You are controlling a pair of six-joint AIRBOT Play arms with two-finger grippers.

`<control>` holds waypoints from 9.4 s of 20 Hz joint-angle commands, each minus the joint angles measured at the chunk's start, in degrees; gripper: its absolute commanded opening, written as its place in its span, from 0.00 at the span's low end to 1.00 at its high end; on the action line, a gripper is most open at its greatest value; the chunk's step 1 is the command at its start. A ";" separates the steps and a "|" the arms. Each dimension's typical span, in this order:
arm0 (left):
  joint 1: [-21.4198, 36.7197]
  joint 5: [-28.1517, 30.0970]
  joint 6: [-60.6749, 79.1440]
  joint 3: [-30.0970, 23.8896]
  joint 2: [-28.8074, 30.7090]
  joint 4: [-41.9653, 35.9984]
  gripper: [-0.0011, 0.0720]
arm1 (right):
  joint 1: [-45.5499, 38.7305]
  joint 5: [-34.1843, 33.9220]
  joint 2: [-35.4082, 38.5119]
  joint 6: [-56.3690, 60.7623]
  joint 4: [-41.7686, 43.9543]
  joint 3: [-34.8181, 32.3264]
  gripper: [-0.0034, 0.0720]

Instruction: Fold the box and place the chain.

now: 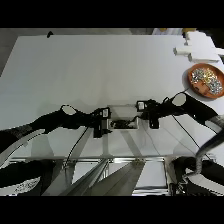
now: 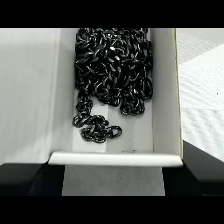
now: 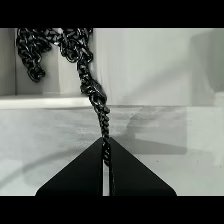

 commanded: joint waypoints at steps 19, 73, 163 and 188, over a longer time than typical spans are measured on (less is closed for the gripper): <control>-0.02 0.00 0.00 0.02 0.00 0.02 0.20 | 23.21 -14.53 22.36 31.04 12.52 -0.02 0.07; -0.04 0.00 0.00 0.02 0.00 0.02 0.20 | 8.39 1.42 22.45 42.34 -19.80 -2.12 0.07; -0.04 0.00 0.00 0.02 0.00 0.02 0.20 | 2.01 12.79 27.80 20.41 17.31 0.50 0.07; -0.02 0.00 0.00 0.02 0.00 0.02 0.20 | 8.96 18.49 1.55 35.34 -0.02 29.40 0.07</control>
